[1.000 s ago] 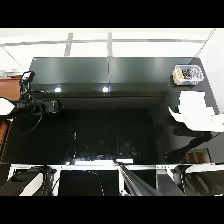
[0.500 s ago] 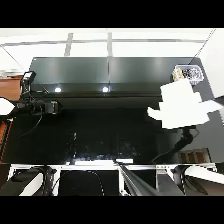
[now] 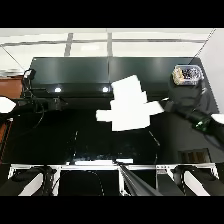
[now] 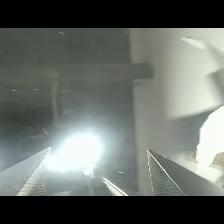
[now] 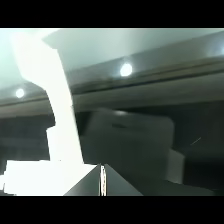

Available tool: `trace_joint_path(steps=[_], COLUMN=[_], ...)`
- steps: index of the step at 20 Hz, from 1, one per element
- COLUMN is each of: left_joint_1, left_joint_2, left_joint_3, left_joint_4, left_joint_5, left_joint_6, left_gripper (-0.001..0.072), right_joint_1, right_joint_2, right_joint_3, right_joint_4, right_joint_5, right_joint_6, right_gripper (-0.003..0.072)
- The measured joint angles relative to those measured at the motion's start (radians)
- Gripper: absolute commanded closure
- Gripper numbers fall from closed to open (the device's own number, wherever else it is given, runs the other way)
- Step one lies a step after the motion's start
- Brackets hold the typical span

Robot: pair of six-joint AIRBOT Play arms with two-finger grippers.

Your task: Fold the box and place the chain.

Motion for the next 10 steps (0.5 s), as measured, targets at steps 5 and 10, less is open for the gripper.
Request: trace_joint_path(steps=[5,10], left_joint_1=[-0.1,-0.198], left_joint_2=[-0.154,-0.375], left_joint_3=[0.015,0.105], left_joint_4=[-0.222,-0.314], left_joint_5=[0.017,0.027], left_joint_6=[0.095,0.132], left_gripper=[0.0003,0.0003], right_joint_1=[0.214,0.291], right_joint_2=[0.046,0.056], right_joint_3=[-0.105,-0.126], right_joint_4=[0.066,0.077], right_joint_5=[-0.118,-0.155], right_joint_6=[-0.045,-0.055], right_gripper=[0.0665,0.0665])
